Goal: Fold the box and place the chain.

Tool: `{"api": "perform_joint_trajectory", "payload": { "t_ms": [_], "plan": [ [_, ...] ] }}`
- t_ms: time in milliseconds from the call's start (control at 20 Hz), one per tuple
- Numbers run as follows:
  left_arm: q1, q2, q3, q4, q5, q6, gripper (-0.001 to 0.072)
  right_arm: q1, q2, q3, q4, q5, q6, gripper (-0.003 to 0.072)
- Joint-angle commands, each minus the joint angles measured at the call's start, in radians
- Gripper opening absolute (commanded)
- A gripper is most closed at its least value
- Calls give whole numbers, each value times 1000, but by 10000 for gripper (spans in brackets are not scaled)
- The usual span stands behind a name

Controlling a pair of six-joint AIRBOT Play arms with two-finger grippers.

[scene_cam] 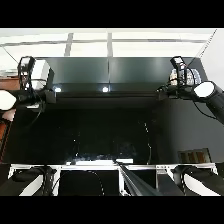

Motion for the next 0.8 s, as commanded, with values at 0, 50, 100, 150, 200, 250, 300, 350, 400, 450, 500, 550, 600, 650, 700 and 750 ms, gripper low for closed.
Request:
{"api": "perform_joint_trajectory", "payload": {
  "t_ms": [0, 50, 100, 150, 200, 250, 300, 350, 400, 450, 500, 550, 600, 650, 700, 750],
  "plan": [
    [-3, 42, -66, 11, 6, -11, 26, 0, -4, 0, -17, -18, 3, 17],
    [-4, 42, -66, 12, -15, -11, 26, 0, -4, 0, -18, -18, 3, 17],
    [-4, 42, -66, 12, -20, -11, 26, 0, -4, 0, -17, -18, 3, 16],
    [-3, 42, -66, 12, -16, -10, 26, 0, -4, 0, -18, -18, 3, 16],
    [-3, 42, -66, 13, -13, -11, 26, 0, -4, 0, -18, -18, 3, 16],
    [-3, 42, -66, 13, -13, -11, 26, 0, -4, 0, -17, -18, 3, 17],
    [-3, 42, -66, 13, -13, -11, 26, 0, -4, 0, -18, -18, 3, 17],
    [-3, 42, -66, 13, -13, -10, 26, 0, -4, 0, -18, -18, 3, 16],
    [-3, 42, -66, 13, -13, -11, 26, 0, -4, 0, -18, -18, 3, 16],
    [-3, 42, -66, 13, -13, -11, 26, 0, -4, 0, -18, -18, 3, 17],
    [-3, 42, -66, 13, -13, -10, 26, 0, -4, 0, -18, -18, 3, 17],
    [-3, 42, -66, 13, -13, -11, 26, 0, -4, 0, -18, -18, 3, 16],
    [-3, 42, -66, 13, -13, -10, 26, 0, -4, 0, -18, -18, 3, 16],
    [-3, 42, -66, 13, -13, -11, 26, 0, -4, 0, -17, -18, 3, 17],
    [-3, 42, -66, 13, -13, -11, 26, 0, -4, 0, -18, -18, 3, 17],
    [-3, 42, -66, 13, -13, -11, 26, 0, -4, 0, -18, -18, 3, 16]
  ]
}}
